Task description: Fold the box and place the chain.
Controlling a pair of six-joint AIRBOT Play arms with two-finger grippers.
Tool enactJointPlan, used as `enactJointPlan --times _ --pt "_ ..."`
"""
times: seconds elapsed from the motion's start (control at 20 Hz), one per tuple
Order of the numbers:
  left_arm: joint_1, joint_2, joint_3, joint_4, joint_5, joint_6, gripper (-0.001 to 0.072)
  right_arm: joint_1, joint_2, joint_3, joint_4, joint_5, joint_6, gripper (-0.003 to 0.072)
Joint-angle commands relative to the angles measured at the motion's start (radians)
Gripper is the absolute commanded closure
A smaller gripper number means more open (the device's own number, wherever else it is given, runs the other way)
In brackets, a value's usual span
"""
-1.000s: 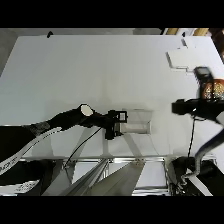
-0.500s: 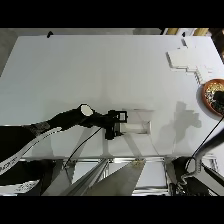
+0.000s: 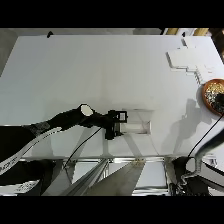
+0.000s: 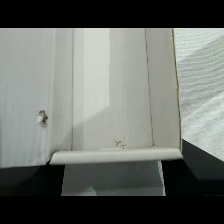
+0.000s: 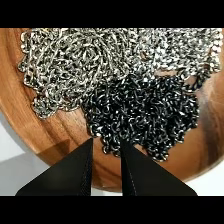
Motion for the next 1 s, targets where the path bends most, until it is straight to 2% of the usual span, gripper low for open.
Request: enactJointPlan --times 0.0,0.3,0.45,0.75,0.85,0.9,0.95 --pt "0.000 0.001 0.001 0.000 0.000 0.000 0.0418 -0.003 -0.064 0.001 -0.011 -0.010 0.003 0.0513" --pt "0.000 0.001 0.001 0.000 0.000 0.000 0.0418 -0.098 -0.095 0.001 -0.006 -0.017 0.050 0.0475" --pt "0.000 0.001 0.001 0.000 0.000 0.000 0.0418 -0.117 -0.101 0.001 0.006 -0.016 -0.042 0.0476" --pt "0.000 0.001 0.001 0.000 0.000 0.000 0.0418 -0.117 -0.116 0.001 0.261 -0.047 -0.268 0.0486" --pt "0.000 0.001 0.001 0.000 0.000 0.000 0.0418 -0.117 -0.130 0.001 0.259 -0.041 -0.266 0.0577" --pt "0.000 0.001 0.001 0.000 0.000 0.000 0.0418 -0.117 -0.132 0.001 0.253 -0.034 -0.266 0.0656" --pt "0.000 0.001 0.001 0.000 0.000 0.000 0.0418 -0.117 -0.130 0.001 0.252 -0.026 -0.262 0.0670"
